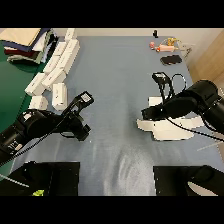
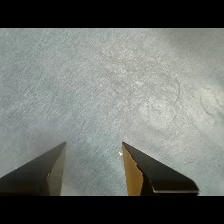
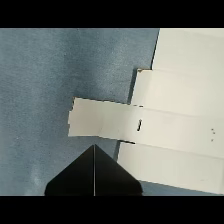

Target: Fold the box.

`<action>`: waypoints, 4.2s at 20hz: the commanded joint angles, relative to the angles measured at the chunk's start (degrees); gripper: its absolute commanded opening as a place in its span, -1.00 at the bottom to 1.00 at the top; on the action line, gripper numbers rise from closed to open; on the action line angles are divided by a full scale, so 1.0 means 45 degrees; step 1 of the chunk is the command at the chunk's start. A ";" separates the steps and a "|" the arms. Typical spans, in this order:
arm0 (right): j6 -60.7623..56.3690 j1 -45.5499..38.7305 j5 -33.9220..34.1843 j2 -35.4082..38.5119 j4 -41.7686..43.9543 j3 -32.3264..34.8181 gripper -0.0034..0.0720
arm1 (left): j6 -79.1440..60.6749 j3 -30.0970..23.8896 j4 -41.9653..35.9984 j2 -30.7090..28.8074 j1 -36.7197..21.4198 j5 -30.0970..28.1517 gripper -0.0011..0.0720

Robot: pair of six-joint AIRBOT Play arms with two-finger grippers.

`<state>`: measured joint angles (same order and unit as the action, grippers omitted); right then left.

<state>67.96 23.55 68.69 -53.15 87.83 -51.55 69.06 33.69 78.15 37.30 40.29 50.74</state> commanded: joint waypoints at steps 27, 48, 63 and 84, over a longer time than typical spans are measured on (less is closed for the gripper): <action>-0.0578 -0.3050 0.2633 -0.0214 -0.1749 -0.0690 -0.16 | 0.0005 0.0010 -0.2297 0.0053 0.0005 -0.2191 0.44; 1.0695 -1.6111 0.3342 -0.7543 0.3667 -0.4119 0.26 | 0.4852 0.1098 -0.5542 0.1642 -0.3419 -0.0573 0.44; 1.0244 -1.3595 0.6407 -0.8179 0.9462 -0.3570 -0.91 | 0.4192 0.1093 -0.6824 0.1637 -0.3604 0.0233 0.44; 0.6018 -0.7028 -0.0126 -0.1389 0.9146 0.5095 -0.21 | 0.1530 0.1093 -0.7407 0.1637 -0.6965 0.3201 0.44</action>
<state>92.05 -8.40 68.31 -57.14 127.37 -28.99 76.05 38.57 46.19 44.62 9.69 63.57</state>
